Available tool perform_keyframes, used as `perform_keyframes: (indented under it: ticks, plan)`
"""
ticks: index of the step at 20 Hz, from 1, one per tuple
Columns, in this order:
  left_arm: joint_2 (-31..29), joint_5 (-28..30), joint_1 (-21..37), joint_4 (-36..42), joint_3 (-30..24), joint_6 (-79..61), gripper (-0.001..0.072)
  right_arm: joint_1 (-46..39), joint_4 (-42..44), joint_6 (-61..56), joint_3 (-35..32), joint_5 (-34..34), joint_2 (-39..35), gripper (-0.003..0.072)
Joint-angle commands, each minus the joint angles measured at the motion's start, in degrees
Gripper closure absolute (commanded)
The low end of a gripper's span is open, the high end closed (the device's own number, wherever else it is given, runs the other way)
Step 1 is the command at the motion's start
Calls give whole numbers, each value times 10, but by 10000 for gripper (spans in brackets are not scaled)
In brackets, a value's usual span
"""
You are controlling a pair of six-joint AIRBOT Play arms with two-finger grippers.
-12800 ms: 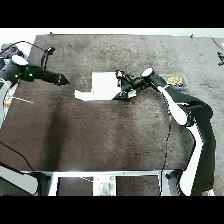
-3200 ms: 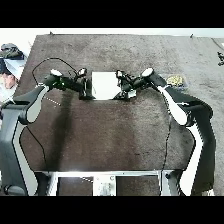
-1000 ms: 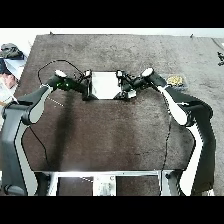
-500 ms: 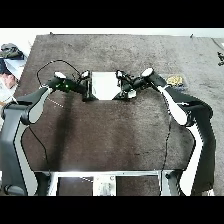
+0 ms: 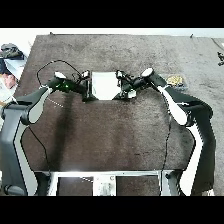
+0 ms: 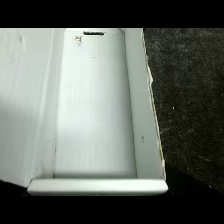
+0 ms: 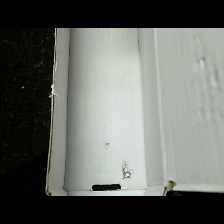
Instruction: Fold the box and place the chain.
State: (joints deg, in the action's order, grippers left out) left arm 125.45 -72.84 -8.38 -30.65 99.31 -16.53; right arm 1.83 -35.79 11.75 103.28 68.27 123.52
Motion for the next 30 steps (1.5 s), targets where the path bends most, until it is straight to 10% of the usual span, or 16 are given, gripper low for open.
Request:
perform_keyframes:
  ticks: [1, 23, 25, 30]
  plan:
    - [0, 3, 0, -2, 0, 0, 365, 0, 0, 0, 0, -1, 0, 415]
    - [0, 3, 0, -2, 0, 0, 365, 0, 2, 0, 0, -1, 0, 412]
    - [0, 4, 0, -2, 0, 0, 365, 0, 2, 8, 0, -9, -1, 89]
    - [0, 5, 0, -2, 0, -1, 365, 0, -23, 9, 0, -6, -13, 87]
